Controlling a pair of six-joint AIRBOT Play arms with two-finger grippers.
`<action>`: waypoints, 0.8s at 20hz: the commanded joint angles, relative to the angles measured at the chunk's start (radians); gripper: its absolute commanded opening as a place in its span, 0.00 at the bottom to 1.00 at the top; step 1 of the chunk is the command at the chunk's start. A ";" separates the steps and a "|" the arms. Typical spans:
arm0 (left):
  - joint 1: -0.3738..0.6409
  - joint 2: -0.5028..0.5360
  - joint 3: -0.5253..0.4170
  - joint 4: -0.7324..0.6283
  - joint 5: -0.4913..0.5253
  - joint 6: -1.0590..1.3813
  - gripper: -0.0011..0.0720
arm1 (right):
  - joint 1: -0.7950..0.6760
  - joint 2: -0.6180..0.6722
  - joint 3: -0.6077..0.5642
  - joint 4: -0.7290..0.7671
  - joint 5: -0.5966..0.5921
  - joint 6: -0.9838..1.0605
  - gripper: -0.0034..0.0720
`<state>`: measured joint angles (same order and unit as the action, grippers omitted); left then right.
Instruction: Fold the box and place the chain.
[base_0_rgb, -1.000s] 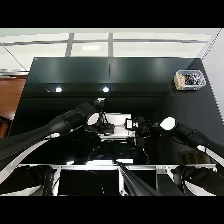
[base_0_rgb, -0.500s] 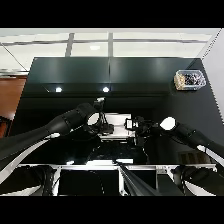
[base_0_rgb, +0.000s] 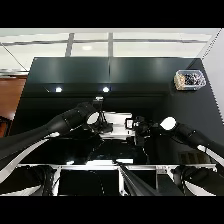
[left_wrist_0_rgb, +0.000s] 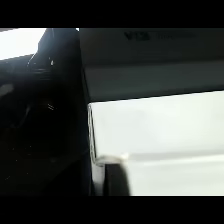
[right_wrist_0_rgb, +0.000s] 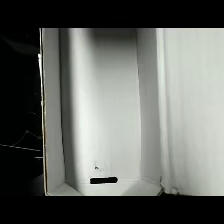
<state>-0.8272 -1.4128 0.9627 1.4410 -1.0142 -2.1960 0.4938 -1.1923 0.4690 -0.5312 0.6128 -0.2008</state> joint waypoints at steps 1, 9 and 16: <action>0.000 0.000 0.001 -0.006 0.011 -0.006 0.14 | 0.000 -0.001 0.000 -0.001 0.001 -0.002 0.22; 0.000 -0.001 0.001 0.009 0.008 -0.063 0.48 | 0.000 -0.001 0.000 -0.001 0.002 -0.002 0.22; -0.001 -0.013 0.001 0.017 0.007 -0.063 0.36 | 0.000 -0.001 0.000 -0.001 0.001 -0.002 0.22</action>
<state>-0.8280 -1.4223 0.9638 1.4540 -1.0058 -2.2551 0.4938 -1.1927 0.4690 -0.5331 0.6147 -0.2028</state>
